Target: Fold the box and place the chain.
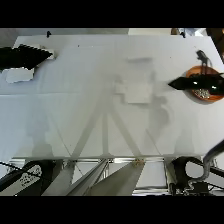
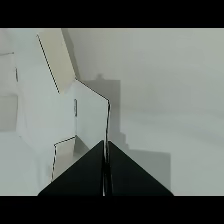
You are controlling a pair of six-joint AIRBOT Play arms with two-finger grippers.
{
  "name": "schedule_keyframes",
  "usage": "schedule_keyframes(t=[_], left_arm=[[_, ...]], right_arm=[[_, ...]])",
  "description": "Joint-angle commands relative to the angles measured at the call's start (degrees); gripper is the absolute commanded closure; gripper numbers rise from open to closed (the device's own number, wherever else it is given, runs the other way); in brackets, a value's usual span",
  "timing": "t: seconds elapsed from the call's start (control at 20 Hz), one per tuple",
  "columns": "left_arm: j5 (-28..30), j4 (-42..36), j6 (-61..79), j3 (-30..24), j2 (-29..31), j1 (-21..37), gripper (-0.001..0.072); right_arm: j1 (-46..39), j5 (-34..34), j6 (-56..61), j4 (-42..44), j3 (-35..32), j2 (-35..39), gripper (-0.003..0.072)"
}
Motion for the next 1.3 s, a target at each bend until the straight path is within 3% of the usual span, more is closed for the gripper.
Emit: schedule_keyframes(t=[0.0,0.3,0.5,1.25], left_arm=[[0.0,0.0,0.0,0.0,0.0,0.0,0.0004],[0.0,0.0,0.0,0.0,0.0,0.0,0.0004],[0.0,0.0,0.0,0.0,0.0,0.0,0.0004],[0.0,0.0,0.0,0.0,0.0,0.0,0.0004]], right_arm=[[11.8,-14.6,-5.8,10.5,0.0,-0.9,0.0671],[25.1,-20.2,-17.1,22.6,0.0,-10.8,0.0671],[27.9,-24.4,-23.7,29.1,0.0,-16.0,0.067],[27.7,-34.4,-24.8,29.4,0.0,-13.6,0.0668]])
